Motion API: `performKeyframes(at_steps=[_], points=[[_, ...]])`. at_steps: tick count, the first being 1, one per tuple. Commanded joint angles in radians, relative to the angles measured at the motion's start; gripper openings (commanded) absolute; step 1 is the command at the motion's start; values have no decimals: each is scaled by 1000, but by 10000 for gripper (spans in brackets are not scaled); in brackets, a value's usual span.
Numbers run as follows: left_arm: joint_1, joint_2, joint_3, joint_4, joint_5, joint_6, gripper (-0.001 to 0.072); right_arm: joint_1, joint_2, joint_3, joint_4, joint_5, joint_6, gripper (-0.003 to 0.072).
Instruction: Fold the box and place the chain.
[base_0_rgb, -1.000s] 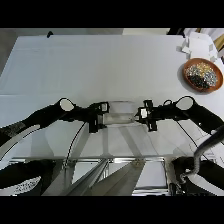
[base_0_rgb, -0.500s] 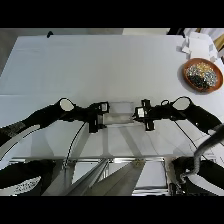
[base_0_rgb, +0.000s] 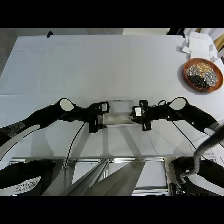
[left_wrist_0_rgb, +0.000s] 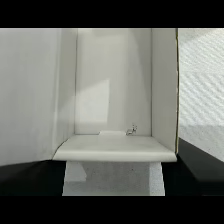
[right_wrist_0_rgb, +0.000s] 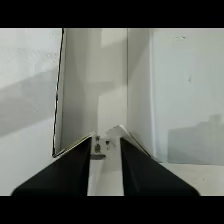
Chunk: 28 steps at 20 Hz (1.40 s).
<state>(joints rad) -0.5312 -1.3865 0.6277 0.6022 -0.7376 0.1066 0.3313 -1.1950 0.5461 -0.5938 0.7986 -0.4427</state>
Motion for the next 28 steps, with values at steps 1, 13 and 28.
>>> performKeyframes(at_steps=[1, 13, 28], points=[[0, 0, 0, 0, 0, 0, 8, 1, -1, 0, 8, 4, -1, 284], [0, 0, 0, 0, 0, 0, 8, 4, -2, -6, 8, 25, 26, 348], [0, 0, 0, 0, 0, 0, 8, 2, 54, -7, -161, 32, 282, 17]])
